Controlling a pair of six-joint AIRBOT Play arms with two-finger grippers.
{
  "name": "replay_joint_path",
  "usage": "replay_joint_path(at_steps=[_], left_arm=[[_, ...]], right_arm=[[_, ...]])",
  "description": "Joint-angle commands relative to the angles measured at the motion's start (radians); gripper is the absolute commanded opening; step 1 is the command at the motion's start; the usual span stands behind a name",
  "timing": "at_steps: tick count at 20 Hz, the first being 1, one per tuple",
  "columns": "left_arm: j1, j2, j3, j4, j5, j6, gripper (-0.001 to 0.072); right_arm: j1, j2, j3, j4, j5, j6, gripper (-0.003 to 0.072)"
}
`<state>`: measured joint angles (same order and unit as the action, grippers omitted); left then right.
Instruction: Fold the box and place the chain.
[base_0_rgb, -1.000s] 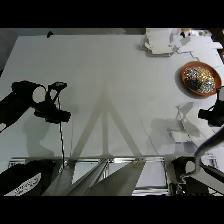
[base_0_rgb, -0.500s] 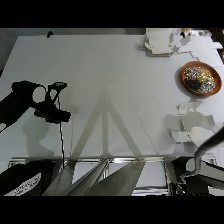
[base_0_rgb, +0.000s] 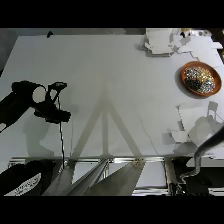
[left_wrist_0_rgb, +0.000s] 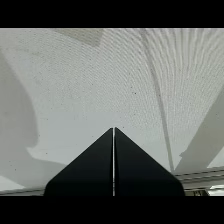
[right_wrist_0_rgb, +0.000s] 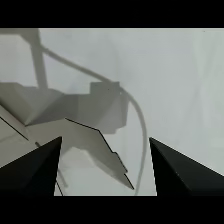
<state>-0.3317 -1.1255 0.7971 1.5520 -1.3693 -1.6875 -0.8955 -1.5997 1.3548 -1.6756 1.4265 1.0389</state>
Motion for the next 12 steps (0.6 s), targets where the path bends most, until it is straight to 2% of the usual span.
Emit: replay_joint_path(at_steps=[1, 2, 4, 6, 8, 12], left_arm=[[0.000, 0.000, 0.000, 0.000, 0.000, 0.000, 0.0008], [0.000, 0.000, 0.000, 0.000, 0.000, 0.000, 0.0008], [0.000, 0.000, 0.000, 0.000, 0.000, 0.000, 0.0008], [0.000, 0.000, 0.000, 0.000, 0.000, 0.000, 0.0008], [0.000, 0.000, 0.000, 0.000, 0.000, 0.000, 0.0008], [0.000, 0.000, 0.000, 0.000, 0.000, 0.000, 0.0008]], right_arm=[[-0.003, -0.056, 0.004, 0.022, 0.053, -0.091, 0.0525], [-0.003, -0.064, 0.003, 0.021, 0.063, -0.098, 0.0523], [-0.004, -0.070, 0.003, 0.007, 0.081, -0.102, 0.0437], [-0.004, -0.070, 0.003, 0.007, 0.085, -0.102, 0.0433], [-0.004, -0.070, 0.002, 0.001, 0.105, -0.101, 0.0388], [-0.004, -0.069, -0.024, -0.046, 0.127, -0.097, 0.0369]])
